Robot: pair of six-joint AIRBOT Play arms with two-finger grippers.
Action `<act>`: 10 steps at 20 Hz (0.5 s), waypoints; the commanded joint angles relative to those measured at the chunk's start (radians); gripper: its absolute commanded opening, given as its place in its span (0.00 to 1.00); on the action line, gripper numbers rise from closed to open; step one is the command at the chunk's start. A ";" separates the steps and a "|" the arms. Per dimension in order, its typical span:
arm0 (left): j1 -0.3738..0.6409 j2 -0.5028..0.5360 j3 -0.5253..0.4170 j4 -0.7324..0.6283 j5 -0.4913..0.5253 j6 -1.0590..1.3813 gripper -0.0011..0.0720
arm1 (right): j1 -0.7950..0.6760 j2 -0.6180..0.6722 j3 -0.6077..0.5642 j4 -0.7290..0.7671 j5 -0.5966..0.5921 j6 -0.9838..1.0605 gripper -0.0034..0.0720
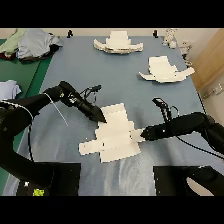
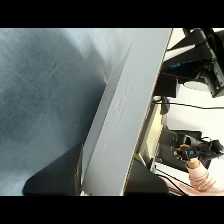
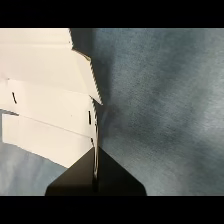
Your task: Fold the box.
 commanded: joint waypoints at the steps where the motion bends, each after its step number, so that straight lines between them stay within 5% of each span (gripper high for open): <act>1: 0.000 -0.001 0.001 0.001 -0.031 0.024 0.09 | 0.001 0.000 0.000 0.000 0.000 0.000 0.05; 8: 0.000 -0.001 0.002 0.000 -0.047 0.075 0.04 | 0.001 0.000 0.000 -0.001 0.001 0.001 0.05; 10: 0.000 -0.001 0.002 -0.004 -0.047 0.075 0.04 | 0.001 0.000 0.000 -0.010 0.006 0.000 0.20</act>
